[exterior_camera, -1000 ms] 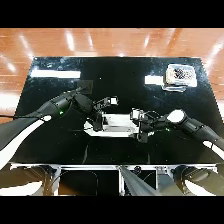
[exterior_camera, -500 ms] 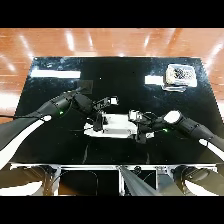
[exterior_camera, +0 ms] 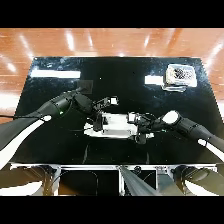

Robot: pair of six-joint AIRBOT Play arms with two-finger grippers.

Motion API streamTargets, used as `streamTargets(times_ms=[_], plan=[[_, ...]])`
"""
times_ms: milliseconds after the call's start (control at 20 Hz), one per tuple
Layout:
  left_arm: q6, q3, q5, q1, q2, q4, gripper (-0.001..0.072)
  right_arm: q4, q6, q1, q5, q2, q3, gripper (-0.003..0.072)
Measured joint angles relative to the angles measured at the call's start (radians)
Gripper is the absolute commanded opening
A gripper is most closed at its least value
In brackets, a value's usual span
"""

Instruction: Fold the box and place the chain.

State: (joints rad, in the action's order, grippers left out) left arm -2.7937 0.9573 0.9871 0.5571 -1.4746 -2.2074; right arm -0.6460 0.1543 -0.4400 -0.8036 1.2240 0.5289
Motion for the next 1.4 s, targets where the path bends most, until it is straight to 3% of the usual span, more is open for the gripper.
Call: streamTargets(times_ms=[400, 450, 500, 550, 1000, 1050, 1100, 1400], plan=[[0.001, 0.000, 0.000, 0.000, 0.000, 0.000, 0.0021, -0.002, 0.000, 0.000, -0.001, 0.000, 0.000, 0.0701], [0.001, 0.000, 0.000, 0.000, 0.000, 0.000, 0.0021, -0.002, 0.000, 0.000, 0.000, 0.000, 0.000, 0.0559], [0.001, 0.000, 0.000, 0.000, 0.000, 0.000, 0.0021, -0.002, 0.001, 0.000, 0.000, 0.000, 0.000, 0.0468], [0.001, 0.000, 0.001, 0.000, 0.000, 0.000, 0.0021, -0.002, 0.000, 0.000, -0.001, 0.000, 0.000, 0.0494], [0.001, 0.000, 0.005, 0.000, 0.000, 0.000, 0.0021, -0.002, 0.000, 0.000, 0.002, 0.000, 0.000, 0.0497], [0.001, 0.000, 0.005, 0.000, 0.000, 0.000, 0.0021, -0.002, 0.000, 0.000, 0.002, 0.000, 0.000, 0.0525], [0.001, 0.000, 0.005, 0.000, 0.000, 0.000, 0.0021, -0.003, 0.001, 0.000, 0.003, 0.000, 0.000, 0.0674], [0.002, 0.000, 0.005, 0.000, 0.000, 0.000, 0.0021, -0.003, 0.001, 0.000, 0.005, 0.001, 0.000, 0.0685]])
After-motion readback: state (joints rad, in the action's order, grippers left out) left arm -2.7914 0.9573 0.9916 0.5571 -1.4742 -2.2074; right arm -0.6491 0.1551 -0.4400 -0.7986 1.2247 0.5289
